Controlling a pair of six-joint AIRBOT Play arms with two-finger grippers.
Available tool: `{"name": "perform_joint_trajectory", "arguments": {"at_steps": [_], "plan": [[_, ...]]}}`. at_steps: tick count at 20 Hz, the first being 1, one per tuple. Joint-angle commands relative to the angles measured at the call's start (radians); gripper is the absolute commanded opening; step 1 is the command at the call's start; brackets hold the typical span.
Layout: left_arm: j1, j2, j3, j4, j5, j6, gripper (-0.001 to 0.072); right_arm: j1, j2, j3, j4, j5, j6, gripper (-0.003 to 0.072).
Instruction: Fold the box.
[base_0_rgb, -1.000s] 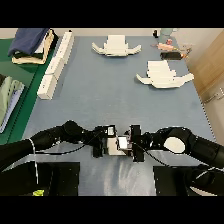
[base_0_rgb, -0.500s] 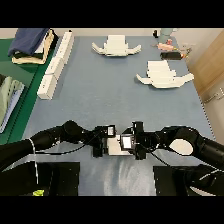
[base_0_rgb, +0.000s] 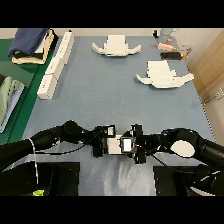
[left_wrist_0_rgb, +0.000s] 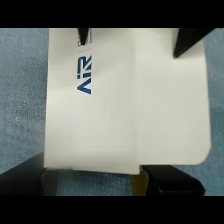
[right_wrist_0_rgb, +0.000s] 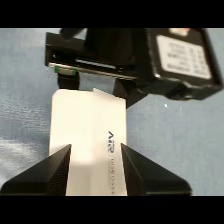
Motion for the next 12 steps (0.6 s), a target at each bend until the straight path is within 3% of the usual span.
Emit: {"name": "perform_joint_trajectory", "arguments": {"at_steps": [1,7,10,12], "plan": [[0.000,0.000,0.001,0.000,0.000,0.000,0.0478,0.013,-0.003,-0.028,0.008,-0.044,0.007,0.0547],[0.000,0.000,0.001,0.000,0.000,0.000,0.0478,0.016,-0.013,-0.046,-0.082,-0.137,0.027,0.0547],[0.000,0.000,0.001,0.000,0.000,0.000,0.0478,0.080,-0.012,-0.046,-0.134,-0.141,0.149,0.0545],[0.000,0.000,0.001,0.000,0.001,0.000,0.0478,0.131,-0.013,-0.046,-0.253,-0.148,0.280,0.0545]]}}
